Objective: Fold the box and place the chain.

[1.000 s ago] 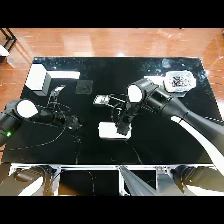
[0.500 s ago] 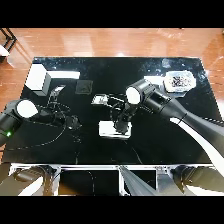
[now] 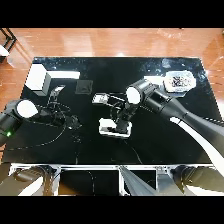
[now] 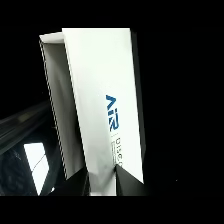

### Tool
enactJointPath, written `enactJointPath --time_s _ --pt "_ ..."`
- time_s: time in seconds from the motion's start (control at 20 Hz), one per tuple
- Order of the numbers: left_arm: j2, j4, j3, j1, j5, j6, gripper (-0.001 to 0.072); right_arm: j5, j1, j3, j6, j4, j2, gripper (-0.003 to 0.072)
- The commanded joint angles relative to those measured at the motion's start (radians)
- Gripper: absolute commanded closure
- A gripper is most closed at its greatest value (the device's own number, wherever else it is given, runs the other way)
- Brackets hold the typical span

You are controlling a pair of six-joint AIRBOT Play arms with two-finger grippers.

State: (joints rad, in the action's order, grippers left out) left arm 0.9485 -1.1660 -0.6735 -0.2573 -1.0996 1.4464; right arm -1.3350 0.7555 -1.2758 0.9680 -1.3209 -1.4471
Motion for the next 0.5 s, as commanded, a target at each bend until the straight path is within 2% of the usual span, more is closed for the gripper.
enactJointPath --time_s 0.0,0.25,0.35,0.45 --pt "0.0 -0.001 0.001 0.001 0.0 0.0 0.0083 -0.006 0.001 0.001 -0.003 0.002 -0.001 0.055" --pt "0.0 -0.001 0.001 0.001 0.0 0.0 0.0082 -0.007 0.001 0.001 -0.003 0.004 -0.001 0.0549" --pt "0.0 -0.001 0.001 0.001 0.0 0.0 0.0083 -0.006 0.001 0.001 -0.002 0.003 -0.001 0.0423" --pt "0.0 -0.001 0.001 0.001 0.0 0.0 0.0082 -0.003 0.001 0.001 -0.002 0.002 -0.001 0.0424"
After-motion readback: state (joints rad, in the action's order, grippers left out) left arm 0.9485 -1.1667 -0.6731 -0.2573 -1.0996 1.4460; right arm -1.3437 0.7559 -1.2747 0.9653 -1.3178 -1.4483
